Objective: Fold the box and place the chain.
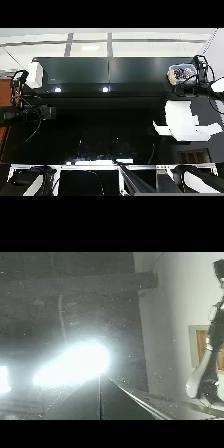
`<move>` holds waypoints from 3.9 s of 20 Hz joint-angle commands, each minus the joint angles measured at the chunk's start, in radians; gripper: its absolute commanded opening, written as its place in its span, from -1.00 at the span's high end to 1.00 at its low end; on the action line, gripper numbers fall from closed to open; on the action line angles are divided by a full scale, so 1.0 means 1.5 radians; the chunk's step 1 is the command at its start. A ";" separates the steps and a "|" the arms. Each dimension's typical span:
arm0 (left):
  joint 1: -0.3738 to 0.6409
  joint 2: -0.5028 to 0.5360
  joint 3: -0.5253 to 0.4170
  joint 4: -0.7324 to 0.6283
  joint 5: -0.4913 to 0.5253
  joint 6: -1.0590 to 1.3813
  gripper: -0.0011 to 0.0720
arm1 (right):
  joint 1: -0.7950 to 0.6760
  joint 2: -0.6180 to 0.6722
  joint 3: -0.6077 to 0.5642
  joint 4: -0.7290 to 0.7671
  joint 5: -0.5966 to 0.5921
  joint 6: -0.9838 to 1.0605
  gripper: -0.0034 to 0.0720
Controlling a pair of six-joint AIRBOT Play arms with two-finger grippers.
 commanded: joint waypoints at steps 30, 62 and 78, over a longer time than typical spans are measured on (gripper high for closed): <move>-0.002 -0.164 -0.001 -0.140 0.205 -0.005 -0.96 | -0.551 -0.233 0.120 -0.017 0.450 -0.113 -0.93; -0.109 -0.580 0.160 -0.507 0.042 0.285 -0.96 | 0.234 0.132 -0.321 0.321 -0.150 -0.115 0.86; -0.176 -0.777 0.397 -0.367 -0.264 0.392 0.32 | 0.233 0.132 -0.321 0.318 -0.149 -0.115 0.86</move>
